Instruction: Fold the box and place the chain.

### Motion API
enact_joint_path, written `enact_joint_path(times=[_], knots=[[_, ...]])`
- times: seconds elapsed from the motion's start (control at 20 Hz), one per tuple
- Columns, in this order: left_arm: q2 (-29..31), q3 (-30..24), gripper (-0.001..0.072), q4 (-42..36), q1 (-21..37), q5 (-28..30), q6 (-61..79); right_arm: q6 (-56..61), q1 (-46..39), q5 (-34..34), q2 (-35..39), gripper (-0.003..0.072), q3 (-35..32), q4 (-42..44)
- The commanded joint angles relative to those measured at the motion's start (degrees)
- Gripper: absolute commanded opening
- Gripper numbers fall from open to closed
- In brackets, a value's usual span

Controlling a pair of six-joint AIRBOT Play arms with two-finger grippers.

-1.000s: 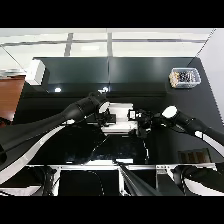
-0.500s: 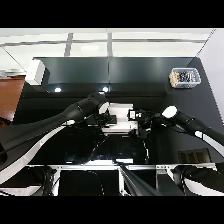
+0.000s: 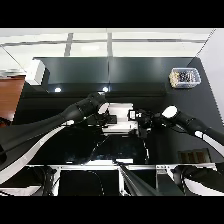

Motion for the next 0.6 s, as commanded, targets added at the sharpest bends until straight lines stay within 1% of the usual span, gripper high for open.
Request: enact_joint_path(times=[0.0,0.05,0.1,0.15,0.2,0.25,0.3,0.35,0.5,0.55], knots=[[0.00,-0.02,0.0026,0.76,0.04,0.57,-0.92,0.17,0.02,-0.02,-0.04,0.0297,0.02,0.04],[0.00,-0.02,0.0036,0.74,0.04,0.61,-0.94,0.17,0.02,-0.02,-0.04,0.0297,0.02,0.04],[0.00,-0.02,0.0169,0.76,0.04,0.59,-0.92,0.17,0.02,-0.02,-0.04,0.0296,0.02,0.04],[0.00,-0.02,0.0335,0.79,0.04,0.59,-0.92,0.17,0.02,-0.02,-0.04,0.0296,0.02,0.04],[0.00,-0.02,0.0360,0.81,0.04,0.63,-0.94,0.17,0.02,-0.02,-0.04,0.0296,0.02,0.04],[0.00,-0.02,0.0342,0.90,0.04,0.63,-0.94,0.17,0.02,-0.02,-0.04,0.0297,0.02,0.04],[0.00,-0.02,0.0156,1.03,0.04,0.61,-0.92,0.17,0.02,-0.02,-0.04,0.0296,0.02,0.02],[0.00,-0.02,0.0026,1.22,0.04,0.66,-0.87,0.17,0.02,-0.02,-0.04,0.0296,0.02,0.04],[0.00,-0.02,0.0025,1.44,0.04,0.70,-0.66,0.39,0.00,0.24,-0.04,0.0298,0.02,0.02],[0.00,-0.02,0.0026,1.60,0.04,0.63,-0.66,0.83,0.02,0.24,-0.02,0.0345,0.02,0.04]])
